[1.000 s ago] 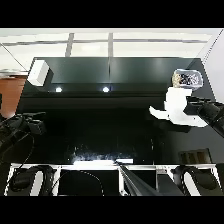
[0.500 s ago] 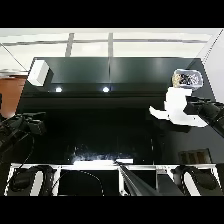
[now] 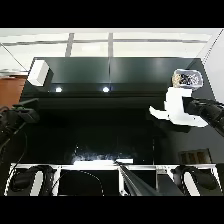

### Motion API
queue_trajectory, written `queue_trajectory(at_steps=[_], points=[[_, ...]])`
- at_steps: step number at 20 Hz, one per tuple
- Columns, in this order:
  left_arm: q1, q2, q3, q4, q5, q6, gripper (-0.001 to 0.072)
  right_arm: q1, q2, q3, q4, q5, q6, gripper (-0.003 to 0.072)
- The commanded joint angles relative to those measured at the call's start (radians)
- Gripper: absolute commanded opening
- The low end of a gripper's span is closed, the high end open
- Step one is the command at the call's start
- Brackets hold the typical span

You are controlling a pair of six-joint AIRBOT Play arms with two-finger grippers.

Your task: Fold the box and place the chain.

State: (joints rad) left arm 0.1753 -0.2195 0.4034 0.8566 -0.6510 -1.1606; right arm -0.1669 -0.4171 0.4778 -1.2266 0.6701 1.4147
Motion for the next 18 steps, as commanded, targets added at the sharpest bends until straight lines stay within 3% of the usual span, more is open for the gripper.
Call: queue_trajectory(at_steps=[1, 2, 3, 4, 5, 8, 10, 14, 18], points=[[0.0, -0.002, 0.0, -0.111, 0.142, 0.001, 0.0042, -0.123, -0.021, 0.005, -0.321, 0.0, 0.261, 0.0707], [0.0, -0.006, 0.0, -0.127, 0.138, 0.001, 0.0171, -0.193, -0.05, 0.014, -0.366, -0.001, 0.262, 0.0707], [-0.001, -0.012, 0.0, -0.152, 0.122, 0.002, 0.0417, -0.277, -0.096, 0.032, -0.39, -0.002, 0.261, 0.0707], [-0.001, -0.022, 0.0, -0.164, 0.112, 0.003, 0.0594, -0.365, -0.156, 0.06, -0.386, -0.007, 0.261, 0.0707], [-0.001, -0.04, 0.003, -0.162, 0.09, 0.017, 0.0702, -0.443, -0.22, 0.094, -0.367, -0.018, 0.261, 0.0707], [-0.001, -0.166, 0.048, -0.158, -0.093, 0.108, 0.0702, -0.631, -0.459, 0.248, -0.254, 0.017, 0.222, 0.0706], [-0.001, -0.293, 0.093, -0.158, -0.197, 0.11, 0.0702, -0.693, -0.633, 0.374, -0.171, 0.141, 0.114, 0.0707], [-0.002, -0.533, 0.229, -0.089, -0.253, 0.067, 0.0701, -0.73, -0.932, 0.62, 0.128, 0.441, -0.248, 0.0706], [-0.114, -0.655, 0.403, 0.216, -0.251, -0.121, 0.0699, -0.785, -1.136, 0.755, 0.238, 0.682, -0.334, 0.0706]])
